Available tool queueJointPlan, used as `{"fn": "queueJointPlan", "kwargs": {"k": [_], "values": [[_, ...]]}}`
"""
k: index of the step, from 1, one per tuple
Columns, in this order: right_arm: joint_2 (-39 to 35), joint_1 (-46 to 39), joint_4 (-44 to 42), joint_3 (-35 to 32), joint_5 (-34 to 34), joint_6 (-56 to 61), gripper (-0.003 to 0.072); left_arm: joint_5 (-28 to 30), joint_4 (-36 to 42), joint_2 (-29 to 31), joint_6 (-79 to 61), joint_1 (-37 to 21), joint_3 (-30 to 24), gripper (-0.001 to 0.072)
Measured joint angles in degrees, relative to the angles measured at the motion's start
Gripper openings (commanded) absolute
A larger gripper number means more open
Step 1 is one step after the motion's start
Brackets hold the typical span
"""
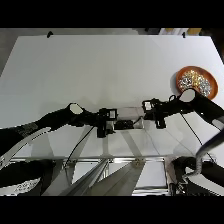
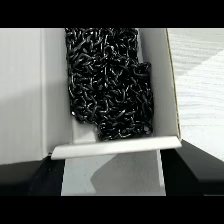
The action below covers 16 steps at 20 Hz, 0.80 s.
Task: Fold the box and place the chain.
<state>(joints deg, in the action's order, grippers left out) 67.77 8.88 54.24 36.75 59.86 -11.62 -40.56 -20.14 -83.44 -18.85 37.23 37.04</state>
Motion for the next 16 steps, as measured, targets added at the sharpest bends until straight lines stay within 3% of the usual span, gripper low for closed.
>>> {"fn": "queueJointPlan", "kwargs": {"k": [7,11,16], "values": [[-16.2,0.0,0.0,0.0,2.9,13.2,0.0016,0.0,0.0,0.0,0.0,0.0,0.0,0.021],[-22.7,0.1,-7.6,0.0,4.1,14.8,0.0016,0.0,0.0,0.0,0.0,0.0,0.0,0.021],[-25.1,2.4,-20.3,0.0,5.5,12.9,0.0016,0.0,0.0,0.0,0.0,0.0,0.0,0.021]]}}
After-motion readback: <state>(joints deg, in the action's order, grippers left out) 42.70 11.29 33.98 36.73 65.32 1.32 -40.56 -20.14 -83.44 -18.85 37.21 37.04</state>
